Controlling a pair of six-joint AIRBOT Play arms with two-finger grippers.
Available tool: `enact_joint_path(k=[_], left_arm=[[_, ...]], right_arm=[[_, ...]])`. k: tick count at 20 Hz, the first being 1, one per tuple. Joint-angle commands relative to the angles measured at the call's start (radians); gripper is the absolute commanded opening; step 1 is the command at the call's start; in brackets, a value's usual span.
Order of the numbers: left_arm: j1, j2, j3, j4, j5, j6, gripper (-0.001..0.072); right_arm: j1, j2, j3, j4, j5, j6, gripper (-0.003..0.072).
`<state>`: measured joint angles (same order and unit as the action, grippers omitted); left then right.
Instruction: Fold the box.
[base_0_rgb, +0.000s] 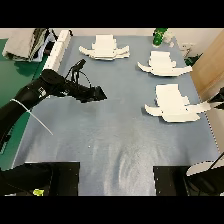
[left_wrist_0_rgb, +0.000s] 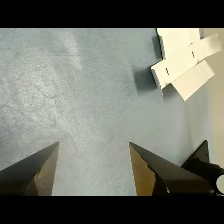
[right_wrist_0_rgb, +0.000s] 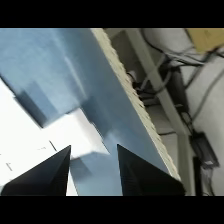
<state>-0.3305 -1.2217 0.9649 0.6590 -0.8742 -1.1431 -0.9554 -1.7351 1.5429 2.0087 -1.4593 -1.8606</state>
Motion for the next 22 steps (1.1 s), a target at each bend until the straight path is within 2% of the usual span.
enact_joint_path(k=[1,4,6,8,9,11,13,17,19,22], left_arm=[[0.0,0.0,0.0,-0.014,0.002,0.0,0.0668],[0.0,0.0,0.0,-0.013,0.003,0.0,0.0668],[0.0,0.0,0.0,-0.013,0.003,0.0,0.0668],[0.0,0.0,0.0,-0.013,0.003,0.001,0.0668],[0.0,0.0,0.0,-0.012,0.003,0.002,0.0668],[0.0,0.0,0.0,-0.009,0.003,0.002,0.0668],[0.0,0.0,0.0,-0.009,0.003,0.002,0.0668],[0.0,0.0,0.0,-0.009,0.003,0.002,0.0668],[0.001,0.0,0.0,-0.008,0.003,0.002,0.0668],[0.002,0.0,0.0,-0.004,-0.005,0.002,0.0668]], right_arm=[[-0.012,-0.084,0.055,0.105,-0.015,-0.071,0.0435],[-0.012,-0.099,0.062,0.105,-0.024,-0.073,0.0417],[-0.01,-0.099,0.062,0.117,-0.082,-0.129,0.0279],[0.007,-0.099,0.059,0.14,-0.141,-0.171,0.0254],[0.023,-0.1,0.055,0.138,-0.166,-0.192,0.0172],[0.066,-0.1,0.038,0.135,-0.205,-0.201,0.0145],[0.119,-0.1,0.018,0.134,-0.238,-0.199,0.0002],[0.254,-0.08,-0.021,0.217,-0.238,-0.09,0.0],[0.338,-0.011,-0.105,0.266,-0.171,-0.084,0.0],[0.499,0.205,-0.371,0.266,0.104,-0.045,0.0]])
